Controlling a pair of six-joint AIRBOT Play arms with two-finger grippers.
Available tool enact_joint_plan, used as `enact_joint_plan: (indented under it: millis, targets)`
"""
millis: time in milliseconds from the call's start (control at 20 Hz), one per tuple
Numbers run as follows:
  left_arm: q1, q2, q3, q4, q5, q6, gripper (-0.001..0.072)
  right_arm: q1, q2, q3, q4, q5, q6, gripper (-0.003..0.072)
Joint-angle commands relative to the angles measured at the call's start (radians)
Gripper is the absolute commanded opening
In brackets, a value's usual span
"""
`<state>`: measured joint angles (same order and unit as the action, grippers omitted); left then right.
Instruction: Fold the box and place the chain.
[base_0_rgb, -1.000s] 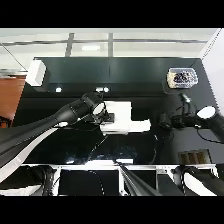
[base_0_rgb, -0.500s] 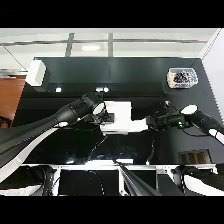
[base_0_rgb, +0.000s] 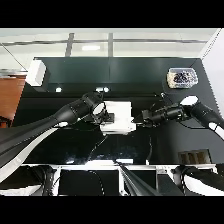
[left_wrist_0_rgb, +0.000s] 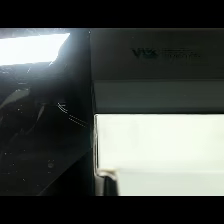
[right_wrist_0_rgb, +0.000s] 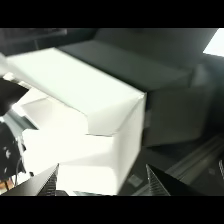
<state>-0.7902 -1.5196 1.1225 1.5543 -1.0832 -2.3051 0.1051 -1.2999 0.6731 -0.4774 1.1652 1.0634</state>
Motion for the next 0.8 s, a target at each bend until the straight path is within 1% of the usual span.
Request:
enact_joint_plan:
  millis: [0,100,250,450,650,700,750]
  targets:
    - [0.001,0.001,0.001,0.000,0.001,0.000,0.0026,0.073,0.000,0.016,0.000,-0.043,0.042,0.0545]
    - [0.001,0.001,0.001,0.000,0.001,0.000,0.0026,0.130,0.000,0.057,-0.074,-0.098,0.131,0.0545]
    - [0.001,0.001,0.001,0.000,0.001,0.000,0.0026,0.210,0.000,0.134,-0.293,-0.153,0.335,0.0545]
    - [0.001,0.001,0.001,0.000,0.001,0.000,0.0026,0.309,0.000,0.192,-0.372,-0.169,0.444,0.0544]
    - [0.001,0.001,0.001,0.000,0.001,0.000,0.0026,0.362,-0.002,0.214,-0.452,-0.179,0.531,0.0544]
    - [0.001,0.001,0.001,0.000,0.001,0.000,0.0026,0.375,-0.002,0.217,-0.463,-0.180,0.542,0.0516]
    - [0.001,0.001,0.001,0.000,0.001,0.000,0.0026,0.386,-0.002,0.220,-0.470,-0.181,0.542,0.0411]
